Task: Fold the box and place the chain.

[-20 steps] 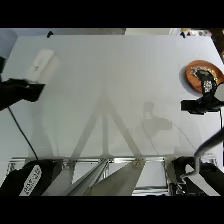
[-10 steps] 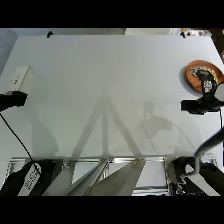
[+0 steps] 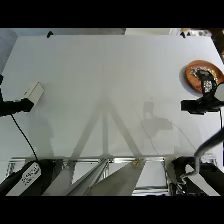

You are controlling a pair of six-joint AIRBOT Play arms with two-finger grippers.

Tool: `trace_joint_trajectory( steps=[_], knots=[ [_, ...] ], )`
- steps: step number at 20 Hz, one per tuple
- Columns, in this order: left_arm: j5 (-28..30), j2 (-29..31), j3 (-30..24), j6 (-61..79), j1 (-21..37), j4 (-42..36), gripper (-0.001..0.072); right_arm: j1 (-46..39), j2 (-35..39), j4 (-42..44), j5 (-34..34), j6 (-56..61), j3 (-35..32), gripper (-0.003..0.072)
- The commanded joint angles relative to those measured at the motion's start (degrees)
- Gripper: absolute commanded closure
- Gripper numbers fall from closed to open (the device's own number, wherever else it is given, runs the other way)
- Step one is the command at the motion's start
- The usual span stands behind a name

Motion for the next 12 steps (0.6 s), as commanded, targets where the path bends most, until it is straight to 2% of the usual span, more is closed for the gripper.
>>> trace_joint_trajectory(
  steps=[1, 2, 3, 4, 6, 7, 8, 11, 12],
  knots=[
    [-0.07, -1.73, 0.02, -0.26, 0.07, 1.33, 0.0699, -0.04, 0.04, 0.00, 0.02, 0.00, -0.02, 0.0667],
    [-0.07, -1.99, 0.02, -0.26, 0.07, 1.33, 0.0692, -0.04, 0.04, 0.00, 0.02, 0.00, 0.00, 0.0667],
    [-0.22, -2.23, 0.02, -0.24, 0.07, 1.55, 0.0643, -0.04, 0.04, 0.02, 0.02, 0.00, -0.02, 0.0667],
    [-0.74, -2.56, 0.02, -0.26, 0.07, 1.84, 0.0558, -0.04, 0.04, 0.00, 0.02, 0.00, -0.02, 0.0667],
    [-2.95, -3.06, 0.02, -1.44, 0.07, 3.10, 0.0212, -0.04, 0.04, 0.00, 0.02, 0.00, -0.02, 0.0667],
    [-3.54, -3.08, 0.02, -3.76, 0.07, 4.46, 0.0108, -0.04, 0.04, 0.00, 0.02, 0.00, 0.00, 0.0667],
    [-4.28, -3.04, 0.02, -5.35, 0.07, 5.97, 0.0062, -0.04, 0.04, 0.00, 0.02, 0.00, -0.02, 0.0667],
    [-6.82, -2.97, 0.02, -6.25, 0.07, 8.46, 0.0050, -0.04, 0.04, 0.00, 0.02, 0.00, 0.00, 0.0667],
    [-7.41, -2.89, 0.02, -6.32, 0.07, 8.33, 0.0007, -0.04, 0.04, 0.00, 0.02, 0.00, 0.00, 0.0667]
  ],
)
